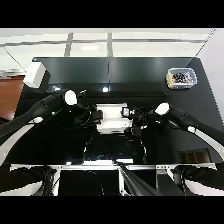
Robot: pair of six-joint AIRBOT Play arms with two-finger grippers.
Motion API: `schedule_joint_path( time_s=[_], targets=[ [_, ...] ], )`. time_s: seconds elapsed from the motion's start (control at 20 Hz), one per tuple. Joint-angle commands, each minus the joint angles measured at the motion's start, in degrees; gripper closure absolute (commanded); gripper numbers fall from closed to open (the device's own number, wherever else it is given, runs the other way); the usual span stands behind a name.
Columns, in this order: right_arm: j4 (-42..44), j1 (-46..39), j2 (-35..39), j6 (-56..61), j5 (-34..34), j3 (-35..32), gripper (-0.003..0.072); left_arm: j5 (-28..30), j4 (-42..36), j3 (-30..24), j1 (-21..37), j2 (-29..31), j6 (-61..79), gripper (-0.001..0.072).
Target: Fold the box and place the chain.
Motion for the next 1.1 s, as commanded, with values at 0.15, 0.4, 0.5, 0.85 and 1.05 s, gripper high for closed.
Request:
schedule_joint_path(
  time_s=[0.15, 0.4, 0.5, 0.85, 1.05],
  targets=[
    [0.00, 0.02, 0.00, 0.02, -0.02, 0.00, 0.0578, -0.13, 8.83, 0.74, -4.48, -0.31, -9.79, 0.0360],
    [0.00, 0.02, 0.00, 0.02, -0.09, 0.00, 0.0578, -2.38, 17.40, 7.02, -9.03, -2.93, -16.96, 0.0360],
    [0.00, 0.02, 0.00, 0.04, -0.09, 0.00, 0.0578, -5.25, 19.96, 9.40, -11.13, -4.94, -18.16, 0.0360],
    [0.00, 0.02, 0.00, 0.02, -0.09, 0.00, 0.0578, -6.54, 19.91, 11.06, -13.22, -6.95, -20.63, 0.0360],
    [0.00, 0.02, 0.00, 0.02, -0.09, 0.00, 0.0579, -6.75, 19.82, 11.08, -13.25, -8.31, -20.96, 0.0360]
  ],
)
